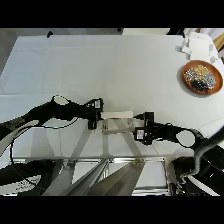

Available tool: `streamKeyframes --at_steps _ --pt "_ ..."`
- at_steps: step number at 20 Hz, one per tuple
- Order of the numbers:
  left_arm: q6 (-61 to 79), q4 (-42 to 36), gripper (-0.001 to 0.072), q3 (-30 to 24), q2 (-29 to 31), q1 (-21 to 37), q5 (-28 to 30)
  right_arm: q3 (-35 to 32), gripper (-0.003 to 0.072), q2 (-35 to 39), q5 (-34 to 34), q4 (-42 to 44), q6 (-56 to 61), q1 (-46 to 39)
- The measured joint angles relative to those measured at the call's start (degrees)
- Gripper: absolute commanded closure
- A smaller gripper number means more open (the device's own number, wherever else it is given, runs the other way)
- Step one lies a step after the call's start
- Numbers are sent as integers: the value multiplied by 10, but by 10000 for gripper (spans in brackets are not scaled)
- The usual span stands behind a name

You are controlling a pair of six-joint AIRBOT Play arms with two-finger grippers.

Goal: Fold the box and place the chain.

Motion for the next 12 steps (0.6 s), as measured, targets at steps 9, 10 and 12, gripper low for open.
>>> streamKeyframes --at_steps 9,10,12 --pt "0 0 699 0 0 0 0 0 65 0 44 86 -102 -35" --pt "0 0 699 0 0 0 0 0 11 0 44 86 -105 -34" --pt "0 0 699 0 0 0 0 0 -9 0 45 82 -109 -30"
